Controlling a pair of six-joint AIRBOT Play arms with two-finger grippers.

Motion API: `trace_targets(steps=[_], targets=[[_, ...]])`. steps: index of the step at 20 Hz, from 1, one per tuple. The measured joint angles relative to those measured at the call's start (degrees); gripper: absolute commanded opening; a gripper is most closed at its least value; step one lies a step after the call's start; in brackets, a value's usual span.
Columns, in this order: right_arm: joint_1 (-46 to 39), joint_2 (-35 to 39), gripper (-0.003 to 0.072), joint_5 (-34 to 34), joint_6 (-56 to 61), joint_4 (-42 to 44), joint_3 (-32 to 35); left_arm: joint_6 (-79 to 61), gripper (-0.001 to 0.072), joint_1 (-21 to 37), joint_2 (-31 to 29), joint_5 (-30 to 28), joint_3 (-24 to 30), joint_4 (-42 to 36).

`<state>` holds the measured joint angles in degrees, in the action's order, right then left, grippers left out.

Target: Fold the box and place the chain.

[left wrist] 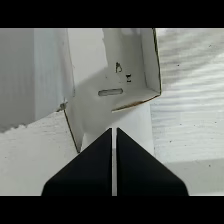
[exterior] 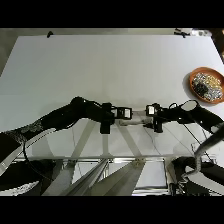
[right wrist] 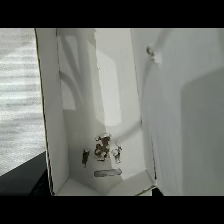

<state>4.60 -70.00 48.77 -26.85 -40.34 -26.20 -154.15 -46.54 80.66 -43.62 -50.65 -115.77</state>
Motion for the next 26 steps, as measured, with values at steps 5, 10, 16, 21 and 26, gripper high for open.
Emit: trace_targets(steps=[5, 10, 16, 21, 26], targets=[[0.0, 0.0, 0.0436, 0.0, 0.0, 0.0, 0.0, -0.02, 0.0038, 0.02, 0.0, -1.25, -0.02, 0.46], [0.0, 0.0, 0.0436, 0.0, 0.0, 0.02, 0.0, 4.04, 0.0222, 0.87, 0.0, -3.15, 0.0, 5.16], [0.0, 0.0, 0.0436, 0.02, 0.0, 0.02, 0.0, 1.73, 0.0206, 0.37, 0.74, 2.03, 0.0, 2.62], [0.0, 0.0, 0.0436, 0.02, 0.0, 0.0, 0.0, -0.2, 0.0189, -1.07, 1.29, 3.85, -0.02, 1.25], [0.0, 0.0, 0.0436, 0.0, -0.02, 0.0, 0.0, -0.42, 0.0122, -1.44, 1.38, 4.37, 0.0, 0.13]])
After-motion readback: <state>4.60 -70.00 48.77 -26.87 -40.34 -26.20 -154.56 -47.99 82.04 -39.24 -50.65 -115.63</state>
